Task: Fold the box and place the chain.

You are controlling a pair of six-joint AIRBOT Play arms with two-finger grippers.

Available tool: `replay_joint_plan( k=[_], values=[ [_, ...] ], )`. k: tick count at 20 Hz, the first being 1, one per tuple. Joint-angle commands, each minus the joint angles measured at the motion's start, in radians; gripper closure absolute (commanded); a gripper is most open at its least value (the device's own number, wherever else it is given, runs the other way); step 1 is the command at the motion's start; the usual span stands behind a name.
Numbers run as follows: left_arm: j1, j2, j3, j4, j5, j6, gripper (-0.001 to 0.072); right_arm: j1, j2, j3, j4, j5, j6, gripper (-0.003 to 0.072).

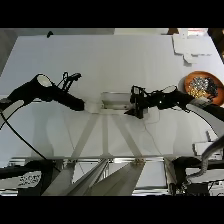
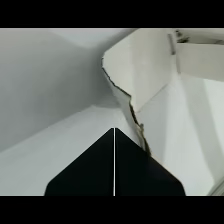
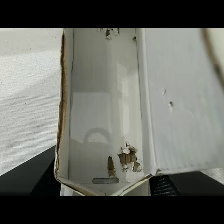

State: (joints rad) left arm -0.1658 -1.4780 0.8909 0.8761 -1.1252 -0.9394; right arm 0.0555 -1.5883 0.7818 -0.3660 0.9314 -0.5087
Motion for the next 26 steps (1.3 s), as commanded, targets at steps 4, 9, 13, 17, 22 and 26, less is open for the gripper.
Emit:
replay_joint_plan(
  k=[4, 9, 13, 17, 22, 26],
  values=[
    [-0.017, -0.028, -0.007, -0.097, -0.005, -0.002, 0.0705, 0.0, 0.0, 0.001, 0.0, 0.0, 0.0, 0.0254],
    [-0.017, -0.027, -0.007, -0.299, -0.031, 0.076, 0.0701, 0.0, 0.0, 0.001, 0.0, 0.0, 0.0, 0.0254],
    [-0.017, -0.027, -0.007, -0.324, -0.031, 0.084, 0.0677, 0.0, 0.0, 0.0, 0.0, 0.0, 0.0, 0.0254],
    [-0.03, -0.028, -0.007, -0.349, -0.027, 0.078, 0.0614, 0.0, 0.0, 0.001, 0.0, 0.0, 0.0, 0.0254],
    [-0.069, -0.06, -0.007, -0.394, -0.002, 0.076, 0.047, 0.0, 0.0, 0.001, 0.0, 0.0, 0.0, 0.0254],
    [-0.087, -0.075, -0.007, -0.418, 0.016, 0.076, 0.0381, 0.0, 0.0, 0.0, 0.0, 0.0, 0.0, 0.0254]
  ],
)
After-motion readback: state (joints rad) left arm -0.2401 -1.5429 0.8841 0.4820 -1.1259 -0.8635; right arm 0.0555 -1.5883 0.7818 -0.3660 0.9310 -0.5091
